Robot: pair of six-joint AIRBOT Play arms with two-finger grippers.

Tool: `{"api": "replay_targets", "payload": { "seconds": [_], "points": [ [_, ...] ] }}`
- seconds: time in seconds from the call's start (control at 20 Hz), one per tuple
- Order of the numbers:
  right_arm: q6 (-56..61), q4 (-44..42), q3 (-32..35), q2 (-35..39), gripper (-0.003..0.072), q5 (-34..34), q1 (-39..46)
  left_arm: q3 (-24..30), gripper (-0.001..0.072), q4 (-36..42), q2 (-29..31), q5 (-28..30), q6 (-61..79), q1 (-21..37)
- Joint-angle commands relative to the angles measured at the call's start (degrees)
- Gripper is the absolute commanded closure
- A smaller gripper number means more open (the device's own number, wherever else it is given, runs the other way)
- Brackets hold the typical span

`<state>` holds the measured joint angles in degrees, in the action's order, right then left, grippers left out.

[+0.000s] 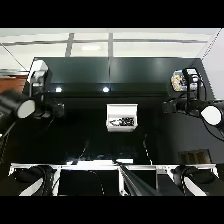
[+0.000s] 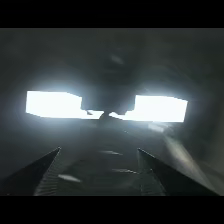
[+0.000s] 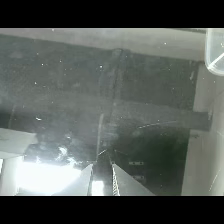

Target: Fold the box and place the chain.

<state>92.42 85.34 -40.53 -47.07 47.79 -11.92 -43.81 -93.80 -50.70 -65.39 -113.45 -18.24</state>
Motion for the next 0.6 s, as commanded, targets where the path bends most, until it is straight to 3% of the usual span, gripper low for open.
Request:
{"api": "replay_targets", "payload": {
  "seconds": [0.0, 0.1, 0.2, 0.25, 0.55],
  "points": [
    [0.39, -1.31, -0.02, 0.00, 0.0556, 0.04, 0.02, 12.94, 0.0169, 41.22, 2.51, 14.95, 28.44, 13.14],
    [0.39, -1.92, -0.02, 0.00, 0.0556, 0.11, 0.00, 15.08, 0.0168, 58.05, -1.92, 13.99, 54.05, 13.51],
    [0.37, -2.14, -0.02, 0.00, 0.0556, 0.42, 0.02, 14.80, 0.0131, 64.46, -6.71, 11.82, 75.63, 11.19],
    [0.39, -2.19, -0.02, 0.00, 0.0556, 0.76, 0.00, 14.38, -0.0011, 64.37, -8.63, 11.78, 83.91, 9.49],
    [0.39, -2.23, -0.02, 0.00, 0.0556, 3.45, 0.00, 10.01, -0.0008, 51.04, -16.15, 17.03, 107.89, 0.11]
  ]
}}
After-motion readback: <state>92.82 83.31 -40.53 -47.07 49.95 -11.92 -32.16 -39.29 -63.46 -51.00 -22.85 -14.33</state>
